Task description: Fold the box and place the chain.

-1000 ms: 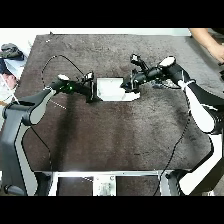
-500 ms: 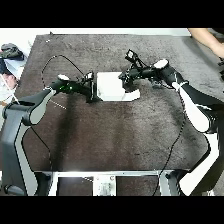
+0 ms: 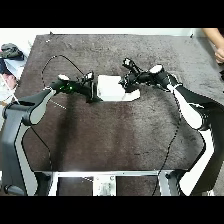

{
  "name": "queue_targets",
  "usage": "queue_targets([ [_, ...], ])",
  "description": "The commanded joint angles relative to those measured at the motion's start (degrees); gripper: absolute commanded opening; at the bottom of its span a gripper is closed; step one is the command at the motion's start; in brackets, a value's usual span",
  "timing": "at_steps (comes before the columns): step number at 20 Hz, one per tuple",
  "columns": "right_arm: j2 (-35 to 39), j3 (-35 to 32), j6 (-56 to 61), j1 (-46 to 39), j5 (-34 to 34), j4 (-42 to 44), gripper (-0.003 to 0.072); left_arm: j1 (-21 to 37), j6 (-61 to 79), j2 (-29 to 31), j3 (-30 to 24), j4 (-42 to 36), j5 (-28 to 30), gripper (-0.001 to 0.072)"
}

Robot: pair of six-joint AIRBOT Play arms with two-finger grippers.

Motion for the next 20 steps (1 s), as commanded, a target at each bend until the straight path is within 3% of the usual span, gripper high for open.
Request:
queue_targets([
  [1,-0.35,-0.02,-0.15,0.04,0.13,-0.57,0.0011,0.00,0.02,-0.02,0.02,0.02,0.04,0.0515],
  [8,4.66,0.00,-0.09,-0.24,1.36,-0.59,0.0011,0.00,0.02,-0.02,0.02,0.02,0.04,0.0515],
  [10,7.76,0.00,0.46,-1.01,6.25,-0.63,0.0011,0.00,0.02,-0.02,0.02,0.02,0.04,0.0515],
  [12,10.58,0.00,0.52,-1.81,15.30,-3.67,0.0013,0.00,0.02,-0.02,0.02,0.02,0.04,0.0514],
  [13,11.65,0.00,0.57,-1.92,18.71,-7.32,0.0056,0.00,0.02,-0.02,0.02,0.02,0.04,0.0515],
  [15,12.33,-0.02,3.50,-1.88,20.76,-14.91,0.0467,0.00,0.04,-0.02,0.02,0.02,0.04,0.0515],
  [16,12.22,-0.28,4.52,-1.88,20.70,-17.42,0.0576,0.00,0.02,-0.02,0.02,0.02,0.04,0.0515],
  [17,11.93,-0.92,4.55,-1.88,20.63,-18.99,0.0620,0.00,0.02,-0.02,0.02,0.02,0.04,0.0514],
  [20,10.67,-3.56,4.17,-1.60,16.96,-21.20,0.0621,0.00,0.02,-0.02,0.02,0.02,0.04,0.0515],
])
